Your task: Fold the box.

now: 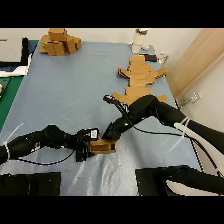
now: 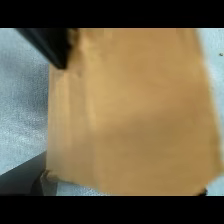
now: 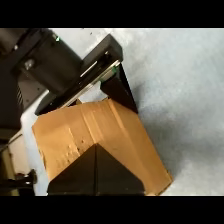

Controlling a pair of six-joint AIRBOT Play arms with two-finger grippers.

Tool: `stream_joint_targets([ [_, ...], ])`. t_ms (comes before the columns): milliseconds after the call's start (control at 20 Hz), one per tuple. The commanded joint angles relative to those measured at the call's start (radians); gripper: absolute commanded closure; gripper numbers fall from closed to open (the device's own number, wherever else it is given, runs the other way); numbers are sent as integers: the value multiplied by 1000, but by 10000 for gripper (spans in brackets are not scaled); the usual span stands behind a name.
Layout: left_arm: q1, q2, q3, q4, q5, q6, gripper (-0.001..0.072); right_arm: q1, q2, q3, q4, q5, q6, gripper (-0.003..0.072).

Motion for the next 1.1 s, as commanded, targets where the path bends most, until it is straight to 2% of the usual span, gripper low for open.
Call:
stream_joint_targets([
  [0,0,0,0,0,0,0,112,111,135,-71,-135,136,18,685],
  [300,0,0,0,0,1,0,111,252,260,-152,-330,332,66,684],
  [500,0,0,0,0,0,0,111,379,306,-199,-620,464,203,684],
  [600,0,0,0,0,1,0,111,447,354,-238,-720,525,254,684],
  [800,0,0,0,0,0,0,112,544,467,-317,-823,600,275,659],
  [900,0,0,0,0,1,0,112,561,478,-321,-830,591,270,284],
  [950,0,0,0,0,1,0,111,565,477,-321,-832,589,255,246],
  [1050,0,0,0,0,0,0,112,565,476,-321,-831,590,210,242],
])
